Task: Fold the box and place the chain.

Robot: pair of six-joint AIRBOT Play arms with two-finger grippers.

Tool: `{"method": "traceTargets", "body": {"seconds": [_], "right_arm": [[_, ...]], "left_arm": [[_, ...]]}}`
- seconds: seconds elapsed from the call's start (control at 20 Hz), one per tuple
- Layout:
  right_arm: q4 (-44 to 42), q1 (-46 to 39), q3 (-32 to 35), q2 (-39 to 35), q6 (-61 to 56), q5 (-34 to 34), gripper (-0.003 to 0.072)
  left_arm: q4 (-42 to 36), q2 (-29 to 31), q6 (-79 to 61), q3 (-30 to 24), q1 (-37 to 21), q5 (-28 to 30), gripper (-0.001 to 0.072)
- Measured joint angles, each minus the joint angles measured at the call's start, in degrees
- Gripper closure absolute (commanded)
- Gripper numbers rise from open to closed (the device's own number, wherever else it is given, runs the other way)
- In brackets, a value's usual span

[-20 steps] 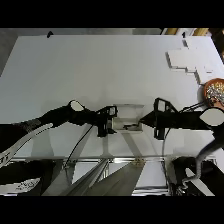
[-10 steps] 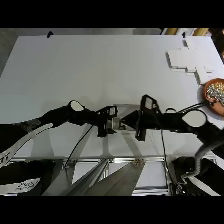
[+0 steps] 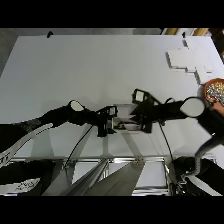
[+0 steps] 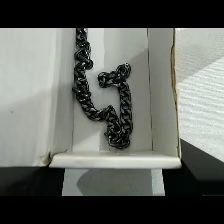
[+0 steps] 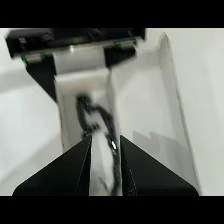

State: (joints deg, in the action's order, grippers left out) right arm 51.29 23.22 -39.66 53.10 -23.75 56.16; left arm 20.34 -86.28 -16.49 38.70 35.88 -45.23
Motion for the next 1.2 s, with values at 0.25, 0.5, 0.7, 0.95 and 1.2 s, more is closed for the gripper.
{"method": "traceTargets", "body": {"seconds": [0.25, 0.5, 0.7, 0.95, 1.2], "right_arm": [[8.94, -11.56, -3.74, 0.15, 2.19, 9.97, 0.0498], [10.86, -15.43, -2.60, 4.57, 11.63, 12.55, 0.0483], [11.34, -14.78, 1.09, 9.25, 16.48, 8.83, 0.0382], [11.23, -11.19, 3.48, 13.88, 20.26, 3.82, 0.0385], [8.85, -9.51, 3.98, 17.90, 21.05, 0.94, 0.0552]], "left_arm": [[0.00, 0.00, -0.02, 0.00, 0.00, 0.00, 0.0504], [0.00, 0.00, -0.02, 0.00, 0.00, -0.02, 0.0504], [0.00, 0.00, 0.00, 0.00, 0.00, -0.02, 0.0504], [0.00, 0.00, -0.02, 0.00, 0.00, -0.02, 0.0504], [0.00, 0.00, -0.02, 0.00, 0.00, 0.00, 0.0504]]}}
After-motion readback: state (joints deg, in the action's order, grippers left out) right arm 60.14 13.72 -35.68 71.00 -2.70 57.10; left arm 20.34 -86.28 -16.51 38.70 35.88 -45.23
